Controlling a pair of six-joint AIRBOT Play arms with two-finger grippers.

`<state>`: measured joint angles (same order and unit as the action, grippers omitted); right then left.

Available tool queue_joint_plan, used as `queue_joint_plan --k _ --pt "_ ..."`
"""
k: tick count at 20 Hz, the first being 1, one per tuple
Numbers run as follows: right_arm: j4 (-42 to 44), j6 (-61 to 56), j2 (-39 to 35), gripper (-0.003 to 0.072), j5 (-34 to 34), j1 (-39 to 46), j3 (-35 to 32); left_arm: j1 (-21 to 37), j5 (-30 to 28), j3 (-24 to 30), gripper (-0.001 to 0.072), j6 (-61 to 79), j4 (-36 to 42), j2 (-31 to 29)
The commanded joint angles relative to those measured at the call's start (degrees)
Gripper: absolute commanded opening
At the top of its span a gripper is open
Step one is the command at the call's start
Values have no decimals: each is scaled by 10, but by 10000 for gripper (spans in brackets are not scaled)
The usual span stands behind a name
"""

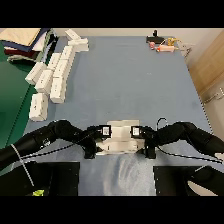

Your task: Fold the box.

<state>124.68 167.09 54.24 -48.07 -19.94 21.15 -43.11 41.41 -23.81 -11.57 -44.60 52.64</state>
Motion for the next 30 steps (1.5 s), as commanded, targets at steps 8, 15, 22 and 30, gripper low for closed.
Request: queue_joint_plan --k 8,15,22,30 --pt "0 0 0 515 0 0 0 -65 -63 0 44 2 51 13" --pt "0 0 0 515 0 0 0 -90 -111 0 192 2 74 31" --pt "0 0 0 515 0 0 0 -90 -109 0 508 -1 73 31" --pt "0 0 0 515 0 0 0 -89 -4 -3 13 -307 -136 -25"
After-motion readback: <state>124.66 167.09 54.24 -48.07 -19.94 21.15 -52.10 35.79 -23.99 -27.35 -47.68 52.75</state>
